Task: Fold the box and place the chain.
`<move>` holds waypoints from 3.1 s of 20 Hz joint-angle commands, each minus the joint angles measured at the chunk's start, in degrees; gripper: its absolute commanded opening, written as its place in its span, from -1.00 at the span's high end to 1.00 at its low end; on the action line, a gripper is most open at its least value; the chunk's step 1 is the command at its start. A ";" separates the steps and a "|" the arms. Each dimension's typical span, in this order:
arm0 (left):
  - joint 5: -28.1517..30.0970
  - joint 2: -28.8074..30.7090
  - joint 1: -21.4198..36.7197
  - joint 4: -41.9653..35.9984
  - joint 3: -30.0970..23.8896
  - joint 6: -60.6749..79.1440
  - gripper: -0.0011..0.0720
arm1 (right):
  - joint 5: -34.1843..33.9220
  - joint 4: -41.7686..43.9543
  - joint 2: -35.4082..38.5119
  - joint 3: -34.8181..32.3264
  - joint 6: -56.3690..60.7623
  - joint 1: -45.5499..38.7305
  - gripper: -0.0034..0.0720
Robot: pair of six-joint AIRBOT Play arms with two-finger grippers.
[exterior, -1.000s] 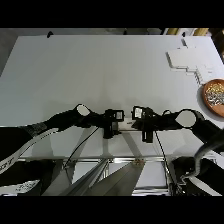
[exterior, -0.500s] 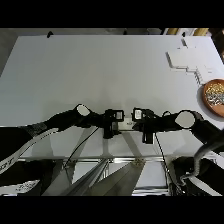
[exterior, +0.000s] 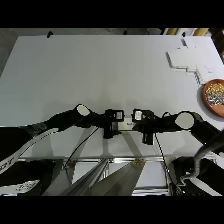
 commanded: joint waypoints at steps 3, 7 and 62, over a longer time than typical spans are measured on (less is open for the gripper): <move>0.00 0.02 0.00 0.02 0.00 0.00 0.28 | -0.04 -0.15 -0.04 -0.07 0.24 0.00 0.87; 0.02 0.02 0.00 0.00 0.02 0.00 0.28 | -0.07 -0.90 -0.04 -0.09 0.87 0.00 0.87; 0.02 0.02 0.00 0.00 0.00 0.00 0.28 | 4.63 -17.84 10.36 -1.68 19.76 0.00 0.87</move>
